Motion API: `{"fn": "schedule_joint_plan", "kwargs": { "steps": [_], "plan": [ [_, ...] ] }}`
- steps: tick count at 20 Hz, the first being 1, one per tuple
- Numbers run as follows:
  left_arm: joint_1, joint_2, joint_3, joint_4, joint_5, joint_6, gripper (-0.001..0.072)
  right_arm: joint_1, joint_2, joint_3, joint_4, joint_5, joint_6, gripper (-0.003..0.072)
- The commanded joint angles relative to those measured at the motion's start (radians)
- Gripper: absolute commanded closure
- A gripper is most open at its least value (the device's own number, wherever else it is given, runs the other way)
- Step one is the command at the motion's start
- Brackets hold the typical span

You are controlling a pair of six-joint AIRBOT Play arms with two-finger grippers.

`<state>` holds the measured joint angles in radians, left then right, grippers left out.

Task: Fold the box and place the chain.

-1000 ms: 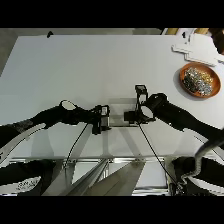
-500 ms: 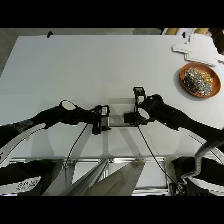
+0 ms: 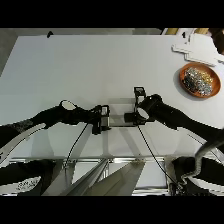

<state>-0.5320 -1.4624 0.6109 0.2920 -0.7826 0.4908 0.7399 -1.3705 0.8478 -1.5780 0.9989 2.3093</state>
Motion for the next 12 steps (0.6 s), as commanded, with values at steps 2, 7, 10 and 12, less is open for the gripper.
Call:
{"fn": "schedule_joint_plan", "kwargs": {
  "steps": [2, 7, 10, 12],
  "plan": [
    [0.0, 0.0, 0.0, 0.0, 0.001, 0.002, 0.0662, 0.001, -0.011, 0.0, 0.003, 0.004, -0.006, 0.0569],
    [0.001, 0.0, 0.0, 0.001, 0.001, 0.002, 0.0662, 0.001, -0.011, 0.0, -0.003, 0.003, -0.006, 0.0505],
    [0.0, 0.0, 0.0, 0.001, 0.001, 0.002, 0.0662, 0.001, -0.011, 0.0, -0.005, 0.003, -0.006, 0.0659],
    [0.0, 0.0, 0.0, 0.0, 0.001, 0.002, 0.0662, 0.001, -0.011, 0.0, -0.005, 0.004, -0.006, 0.0668]
  ]
}}
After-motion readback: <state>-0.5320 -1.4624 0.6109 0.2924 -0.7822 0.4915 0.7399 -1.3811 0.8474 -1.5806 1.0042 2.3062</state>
